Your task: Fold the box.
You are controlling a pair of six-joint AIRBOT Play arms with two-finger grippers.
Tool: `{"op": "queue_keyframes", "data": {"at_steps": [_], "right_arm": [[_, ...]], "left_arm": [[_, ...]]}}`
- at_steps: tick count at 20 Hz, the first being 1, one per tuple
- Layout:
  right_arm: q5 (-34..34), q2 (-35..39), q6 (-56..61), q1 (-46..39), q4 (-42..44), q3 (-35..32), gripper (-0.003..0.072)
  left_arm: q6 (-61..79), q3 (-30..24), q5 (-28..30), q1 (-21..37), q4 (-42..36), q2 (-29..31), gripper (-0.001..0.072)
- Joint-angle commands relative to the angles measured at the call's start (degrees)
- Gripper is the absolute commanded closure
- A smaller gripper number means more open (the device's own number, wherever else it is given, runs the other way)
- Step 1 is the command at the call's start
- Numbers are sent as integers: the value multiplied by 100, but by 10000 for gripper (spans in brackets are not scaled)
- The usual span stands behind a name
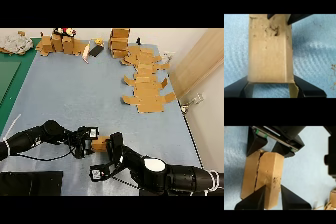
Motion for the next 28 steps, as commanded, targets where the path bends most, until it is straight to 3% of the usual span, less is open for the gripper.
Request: {"op": "queue_keyframes", "data": {"at_steps": [1, 2, 6, 13, 21, 28], "right_arm": [[-26, 7, 15, 7, -170, 39, 409], [-44, 7, 15, 7, -170, 39, 484], [-46, -26, 15, 2, -90, 24, 523], [-20, -286, 17, 4, 20, 26, 527], [245, -291, -9, 20, 719, 31, 526], [118, -17, -9, 17, 938, 33, 520]], "left_arm": [[2, -2, 2, -2, 0, -4, 181], [2, -2, 0, -2, 0, -4, 181], [2, -2, 2, -2, 0, -4, 181], [2, -2, 0, -2, 0, -4, 181], [2, -2, 0, -2, 0, -4, 181], [4, -2, 2, -2, 0, -4, 181]]}}
